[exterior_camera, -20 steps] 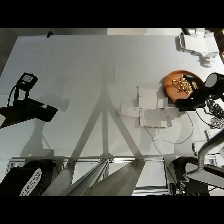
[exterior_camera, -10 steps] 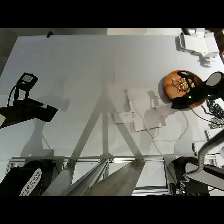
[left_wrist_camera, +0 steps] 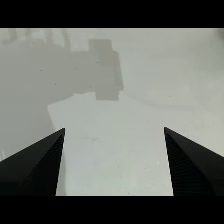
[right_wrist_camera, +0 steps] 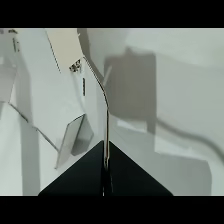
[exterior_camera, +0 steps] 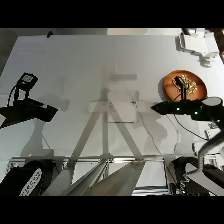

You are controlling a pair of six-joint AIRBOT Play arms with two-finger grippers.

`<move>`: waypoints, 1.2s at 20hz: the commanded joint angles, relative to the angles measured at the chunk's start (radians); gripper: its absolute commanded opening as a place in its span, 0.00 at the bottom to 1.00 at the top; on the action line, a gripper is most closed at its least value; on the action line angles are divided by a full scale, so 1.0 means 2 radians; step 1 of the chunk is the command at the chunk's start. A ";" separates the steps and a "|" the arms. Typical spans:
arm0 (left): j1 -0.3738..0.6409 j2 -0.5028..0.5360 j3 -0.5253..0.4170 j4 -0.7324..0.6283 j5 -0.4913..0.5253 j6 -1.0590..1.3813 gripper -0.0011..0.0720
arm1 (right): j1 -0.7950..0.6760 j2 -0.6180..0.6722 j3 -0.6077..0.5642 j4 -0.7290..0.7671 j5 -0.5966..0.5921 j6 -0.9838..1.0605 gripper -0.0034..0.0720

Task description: Fold the box and place the chain.

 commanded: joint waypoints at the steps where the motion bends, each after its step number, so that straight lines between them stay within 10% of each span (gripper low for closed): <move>1: 0.000 0.000 0.001 0.004 0.004 0.010 0.97 | 0.032 0.005 -0.031 0.089 -0.050 -0.098 0.05; 11: -0.001 -0.001 0.001 -0.043 0.030 0.019 0.97 | 0.142 -0.002 -0.031 0.142 -0.167 -0.119 0.05; 24: -0.001 -0.001 0.001 -0.105 0.055 0.019 0.90 | 0.143 -0.046 -0.031 0.202 -0.155 -0.156 0.06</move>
